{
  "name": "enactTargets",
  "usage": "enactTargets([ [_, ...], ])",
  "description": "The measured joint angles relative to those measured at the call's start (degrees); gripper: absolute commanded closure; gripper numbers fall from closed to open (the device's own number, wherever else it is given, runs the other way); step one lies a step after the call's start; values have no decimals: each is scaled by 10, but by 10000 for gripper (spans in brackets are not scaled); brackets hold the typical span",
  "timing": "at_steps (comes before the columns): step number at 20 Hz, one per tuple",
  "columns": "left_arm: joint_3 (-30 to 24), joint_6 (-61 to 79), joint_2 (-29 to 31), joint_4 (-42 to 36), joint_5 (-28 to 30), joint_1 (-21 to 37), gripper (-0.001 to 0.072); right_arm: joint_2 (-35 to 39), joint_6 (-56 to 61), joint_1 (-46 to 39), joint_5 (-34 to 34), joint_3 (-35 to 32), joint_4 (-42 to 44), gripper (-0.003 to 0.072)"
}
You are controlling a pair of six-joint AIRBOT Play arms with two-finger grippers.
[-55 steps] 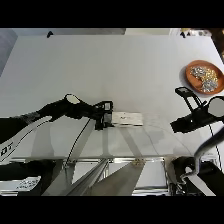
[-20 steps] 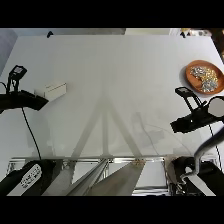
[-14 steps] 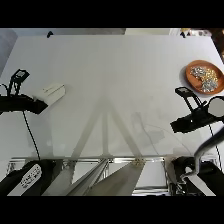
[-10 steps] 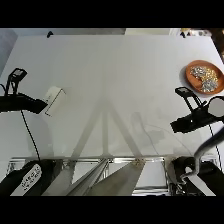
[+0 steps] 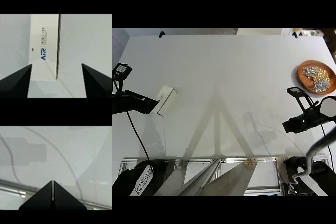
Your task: Fold the box and place the chain.
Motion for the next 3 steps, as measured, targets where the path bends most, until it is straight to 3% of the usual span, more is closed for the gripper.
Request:
enactTargets([
  [3,0,-2,5,1,-6,-5,13,0,0,0,0,0,0,669],
])
